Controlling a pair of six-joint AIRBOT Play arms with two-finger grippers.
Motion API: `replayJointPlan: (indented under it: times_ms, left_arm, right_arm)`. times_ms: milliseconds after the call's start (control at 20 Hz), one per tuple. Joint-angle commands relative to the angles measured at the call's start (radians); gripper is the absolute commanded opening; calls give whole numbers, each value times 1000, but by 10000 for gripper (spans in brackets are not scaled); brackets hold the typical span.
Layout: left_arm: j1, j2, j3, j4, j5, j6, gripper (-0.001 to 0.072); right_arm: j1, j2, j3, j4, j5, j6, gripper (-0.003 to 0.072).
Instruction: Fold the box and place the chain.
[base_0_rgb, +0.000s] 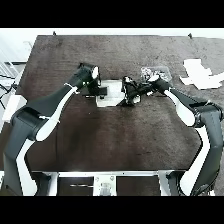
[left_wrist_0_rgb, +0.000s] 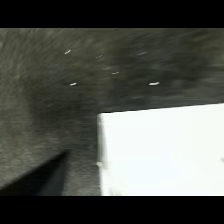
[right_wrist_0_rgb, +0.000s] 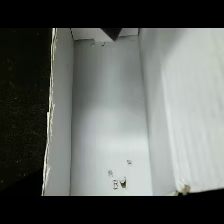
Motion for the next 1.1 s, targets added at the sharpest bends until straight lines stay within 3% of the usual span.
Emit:
replayJointPlan:
  times_ms: [0, 500, 700, 950, 1050]
  left_arm:
    - [0, 3, 55, -13, -40, 37, 591]
    - [45, 145, 65, 5, -92, 187, 587]
    - [84, 221, -5, -18, -5, 369, 589]
    - [173, 376, -182, -407, 159, 837, 589]
    - [219, 431, -285, -479, 187, 1027, 590]
  right_arm:
    - [0, 0, 1, 0, -1, 1, 586]
    - [0, 0, 1, 0, -1, 1, 586]
    - [0, 0, 1, 0, -1, 1, 586]
    - [0, 0, 1, 0, -1, 1, 586]
    - [0, 0, 1, 0, -1, 1, 586]
